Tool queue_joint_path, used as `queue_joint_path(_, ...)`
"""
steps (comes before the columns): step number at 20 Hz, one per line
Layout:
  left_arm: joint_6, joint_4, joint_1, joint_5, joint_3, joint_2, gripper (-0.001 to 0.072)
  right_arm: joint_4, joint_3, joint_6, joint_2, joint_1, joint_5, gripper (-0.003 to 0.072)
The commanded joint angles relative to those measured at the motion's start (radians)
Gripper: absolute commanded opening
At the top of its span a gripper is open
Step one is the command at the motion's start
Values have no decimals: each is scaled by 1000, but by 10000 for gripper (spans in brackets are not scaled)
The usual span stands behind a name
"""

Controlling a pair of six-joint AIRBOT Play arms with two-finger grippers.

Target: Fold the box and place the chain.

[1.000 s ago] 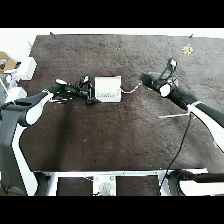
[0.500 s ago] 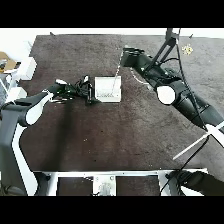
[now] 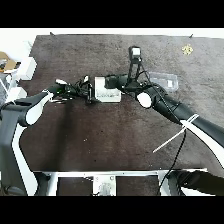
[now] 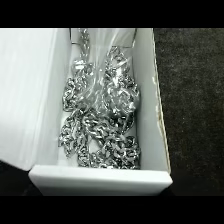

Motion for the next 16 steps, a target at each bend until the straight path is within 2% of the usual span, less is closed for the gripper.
queue_joint_path(1, 0, 0, 1, 0, 0, 0, 243, -97, 1, -19, 5, -60, 182, 327)
queue_joint_path(4, 0, 0, 1, 0, 0, 0, 243, -101, 0, -14, 21, -238, 270, 327)
queue_joint_path(6, 0, 0, 1, 0, 0, 0, 243, -89, -21, -9, 1, -350, 275, 327)
queue_joint_path(10, 0, 0, 1, 0, 0, 0, 243, -19, -59, 32, -126, -485, 166, 327)
queue_joint_path(16, 0, 0, 1, 0, 0, 0, 243, 130, -58, 32, -290, -499, -16, 327)
